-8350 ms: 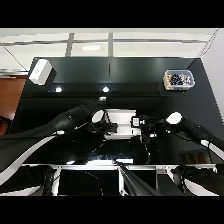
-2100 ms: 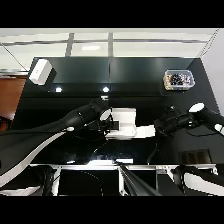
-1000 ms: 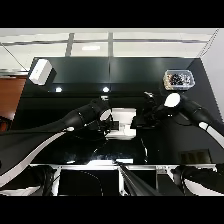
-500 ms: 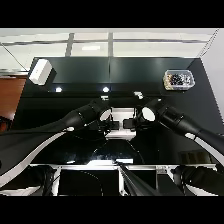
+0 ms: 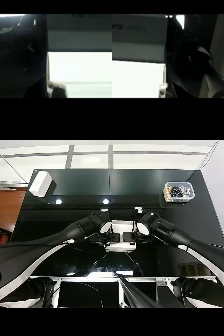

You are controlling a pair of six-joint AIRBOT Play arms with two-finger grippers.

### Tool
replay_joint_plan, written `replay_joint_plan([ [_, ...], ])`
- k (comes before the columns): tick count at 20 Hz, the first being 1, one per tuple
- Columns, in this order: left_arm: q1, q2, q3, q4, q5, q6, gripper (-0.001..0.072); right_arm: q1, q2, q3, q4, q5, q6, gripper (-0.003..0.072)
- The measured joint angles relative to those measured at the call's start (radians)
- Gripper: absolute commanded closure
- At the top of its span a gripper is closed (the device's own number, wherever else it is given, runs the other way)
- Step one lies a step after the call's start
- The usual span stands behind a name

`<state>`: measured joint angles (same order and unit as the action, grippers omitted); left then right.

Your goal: Fold the box and place the chain.

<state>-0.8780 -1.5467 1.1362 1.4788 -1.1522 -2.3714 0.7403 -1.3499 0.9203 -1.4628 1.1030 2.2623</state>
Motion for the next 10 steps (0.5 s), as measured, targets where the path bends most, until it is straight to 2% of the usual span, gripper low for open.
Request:
replay_joint_plan([
  [5, 0.000, 0.000, 0.000, 0.000, -0.001, 0.000, 0.0684, 0.001, -0.026, 0.000, 0.014, -0.006, 0.006, 0.0455],
  [6, 0.000, 0.000, 0.000, 0.000, -0.001, 0.000, 0.0684, 0.001, -0.028, 0.000, 0.016, -0.009, 0.006, 0.0540],
  [7, 0.000, 0.000, 0.000, 0.000, 0.000, 0.000, 0.0684, 0.000, -0.029, 0.000, 0.019, -0.013, 0.006, 0.0571],
  [8, 0.000, 0.000, 0.000, 0.000, 0.000, 0.000, 0.0684, 0.001, -0.030, 0.001, 0.018, -0.013, 0.008, 0.0676],
  [10, 0.000, 0.000, 0.000, 0.000, -0.003, -0.003, 0.0684, 0.000, -0.032, 0.001, 0.019, -0.013, 0.011, 0.0679],
])
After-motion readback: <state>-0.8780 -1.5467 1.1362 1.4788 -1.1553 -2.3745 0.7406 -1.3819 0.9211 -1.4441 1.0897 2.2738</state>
